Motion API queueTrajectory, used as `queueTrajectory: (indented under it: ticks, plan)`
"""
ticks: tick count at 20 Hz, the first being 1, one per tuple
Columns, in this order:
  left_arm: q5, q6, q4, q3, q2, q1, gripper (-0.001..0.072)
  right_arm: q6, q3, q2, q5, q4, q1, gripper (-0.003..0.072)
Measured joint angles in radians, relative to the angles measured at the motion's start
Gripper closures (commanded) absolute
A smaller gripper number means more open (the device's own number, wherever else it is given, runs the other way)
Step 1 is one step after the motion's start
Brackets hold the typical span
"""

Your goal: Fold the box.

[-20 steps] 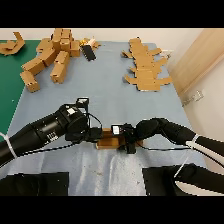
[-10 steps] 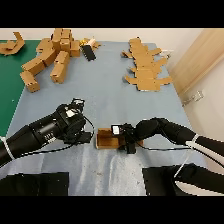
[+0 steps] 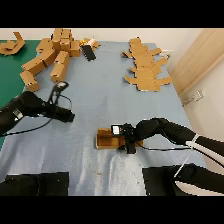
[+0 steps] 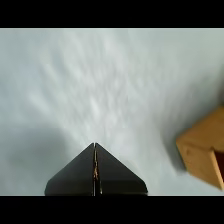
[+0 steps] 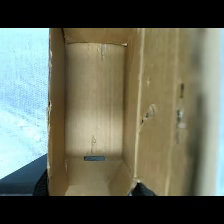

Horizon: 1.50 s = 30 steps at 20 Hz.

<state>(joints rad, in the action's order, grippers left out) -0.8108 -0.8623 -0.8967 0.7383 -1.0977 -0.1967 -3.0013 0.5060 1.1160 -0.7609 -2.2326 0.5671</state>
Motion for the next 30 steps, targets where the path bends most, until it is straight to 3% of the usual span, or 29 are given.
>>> queueTrajectory:
  ticks: [3, 7, 10, 15, 16, 17, 18, 30]
  plan:
    - [0.065, 0.391, 0.23, -0.008, -0.001, 0.063, 0.0697, 0.0, 0.0, 0.0, 0.0, 0.0, 0.0, 0.0188]
    - [0.022, 0.676, 0.347, -0.013, 0.01, -0.015, 0.0697, 0.0, 0.0, 0.0, 0.0, 0.0, 0.0, 0.0188]
    - [-0.044, 0.821, 0.36, -0.034, 0.035, -0.046, 0.0697, 0.0, 0.0, 0.0, 0.0, 0.0, 0.0, 0.0188]
    - [-0.069, 0.978, 0.24, -0.121, 0.055, -0.1, 0.0695, 0.0, 0.0, 0.0, 0.0, 0.0, 0.0, 0.0188]
    - [-0.068, 0.991, 0.212, -0.134, 0.056, -0.115, 0.0647, 0.0, 0.0, 0.0, 0.0, 0.0, 0.0, 0.0187]
    - [-0.055, 1.001, 0.183, -0.145, 0.056, -0.131, 0.0257, 0.0, 0.0, 0.0, 0.0, 0.0, 0.0, 0.0188]
    - [-0.042, 1.006, 0.164, -0.153, 0.052, -0.146, 0.0028, 0.0, 0.0, 0.0, 0.0, 0.0, 0.0, 0.0188]
    - [0.053, 0.97, 0.213, -0.172, -0.056, -0.384, 0.0013, 0.0, 0.0, 0.0, 0.0, 0.0, 0.0, 0.0188]
